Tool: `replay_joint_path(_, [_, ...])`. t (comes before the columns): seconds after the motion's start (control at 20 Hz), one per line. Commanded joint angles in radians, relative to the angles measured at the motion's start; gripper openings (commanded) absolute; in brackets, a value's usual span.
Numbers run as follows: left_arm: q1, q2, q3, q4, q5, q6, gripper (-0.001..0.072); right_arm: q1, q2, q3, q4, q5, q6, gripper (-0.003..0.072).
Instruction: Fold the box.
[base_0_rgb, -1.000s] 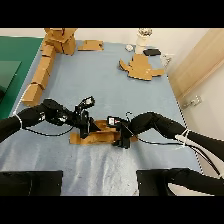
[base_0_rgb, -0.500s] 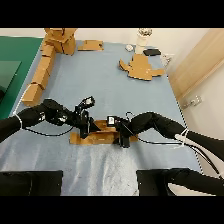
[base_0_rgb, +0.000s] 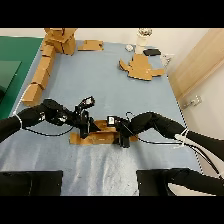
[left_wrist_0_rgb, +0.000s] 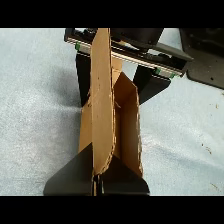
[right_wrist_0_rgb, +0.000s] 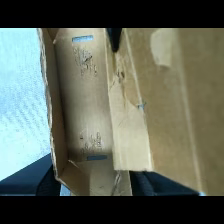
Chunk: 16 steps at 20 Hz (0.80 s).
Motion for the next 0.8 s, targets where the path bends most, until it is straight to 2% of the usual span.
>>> replay_joint_path(0.0, [-0.001, 0.000, 0.000, 0.000, 0.000, 0.000, 0.0014, 0.001, 0.000, 0.000, -0.001, -0.001, 0.000, 0.0505])
replay_joint_path(0.35, [-0.001, 0.000, 0.000, -0.008, 0.001, 0.000, 0.0014, 0.001, 0.000, 0.000, 0.000, -0.002, 0.000, 0.0505])
replay_joint_path(0.65, [-0.001, 0.000, 0.000, -0.179, 0.000, 0.000, 0.0014, 0.001, 0.000, 0.000, 0.000, -0.002, 0.000, 0.0505])
replay_joint_path(0.75, [-0.001, 0.000, 0.000, -0.195, 0.002, 0.000, 0.0014, 0.001, 0.000, 0.000, 0.000, -0.001, 0.000, 0.0505])
